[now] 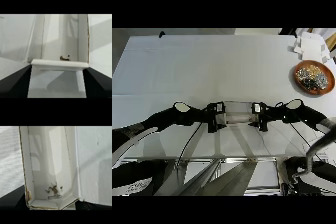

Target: Fold the box and place the chain.

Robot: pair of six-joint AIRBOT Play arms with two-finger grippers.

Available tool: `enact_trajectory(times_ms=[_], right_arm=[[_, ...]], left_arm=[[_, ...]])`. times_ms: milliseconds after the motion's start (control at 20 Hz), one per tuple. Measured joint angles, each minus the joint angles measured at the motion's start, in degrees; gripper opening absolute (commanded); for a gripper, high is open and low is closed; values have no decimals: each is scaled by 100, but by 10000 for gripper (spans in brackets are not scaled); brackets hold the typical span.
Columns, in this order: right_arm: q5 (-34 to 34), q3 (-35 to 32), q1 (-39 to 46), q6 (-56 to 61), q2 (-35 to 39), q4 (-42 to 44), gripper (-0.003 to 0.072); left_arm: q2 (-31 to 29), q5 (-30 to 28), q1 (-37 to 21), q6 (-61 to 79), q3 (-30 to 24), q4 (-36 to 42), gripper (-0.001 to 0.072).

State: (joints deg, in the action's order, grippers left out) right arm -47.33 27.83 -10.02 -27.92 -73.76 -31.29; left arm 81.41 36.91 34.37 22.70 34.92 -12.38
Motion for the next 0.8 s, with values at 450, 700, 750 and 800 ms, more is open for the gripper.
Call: enact_trajectory(times_ms=[450, 700, 750, 800], right_arm=[[-7, 0, 0, -2, 0, -2, 388], [-9, -2, 0, -7, 0, -7, 388], [-9, -2, 0, -4, 0, -7, 388], [-7, -2, 0, -9, 0, -4, 388]], left_arm=[[179, -33, 149, 426, 4, 446, 693], [229, -42, 212, 791, 4, 704, 641], [234, -39, 216, 824, 4, 737, 523], [236, -33, 219, 855, 4, 750, 358]])
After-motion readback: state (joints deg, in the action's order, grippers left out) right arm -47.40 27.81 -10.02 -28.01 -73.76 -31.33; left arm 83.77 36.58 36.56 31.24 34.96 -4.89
